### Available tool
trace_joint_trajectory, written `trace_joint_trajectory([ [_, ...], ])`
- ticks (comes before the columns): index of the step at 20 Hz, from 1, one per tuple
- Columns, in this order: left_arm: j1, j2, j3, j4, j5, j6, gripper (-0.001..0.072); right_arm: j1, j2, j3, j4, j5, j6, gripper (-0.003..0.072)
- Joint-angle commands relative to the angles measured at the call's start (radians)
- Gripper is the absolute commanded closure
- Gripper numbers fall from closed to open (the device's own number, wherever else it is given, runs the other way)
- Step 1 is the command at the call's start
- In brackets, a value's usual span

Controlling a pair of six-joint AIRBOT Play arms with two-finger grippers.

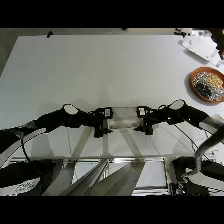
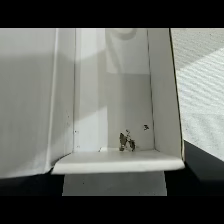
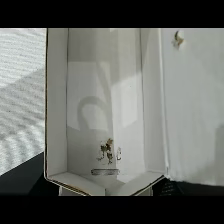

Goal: Fold the box and place the chain.

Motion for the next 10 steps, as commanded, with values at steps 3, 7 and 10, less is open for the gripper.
trace_joint_trajectory([
  [3,0.0,0.0,0.002,0.0,0.001,0.004,0.0699,0.001,0.0,0.0,0.003,0.04,0.0,0.0312],
  [7,0.0,0.0,0.001,0.001,0.001,0.004,0.0698,0.001,0.002,0.0,-0.005,0.039,0.016,0.0292],
  [10,0.0,0.0,0.001,0.001,0.001,0.004,0.0698,0.001,0.009,0.0,-0.046,0.035,0.089,0.0069],
])
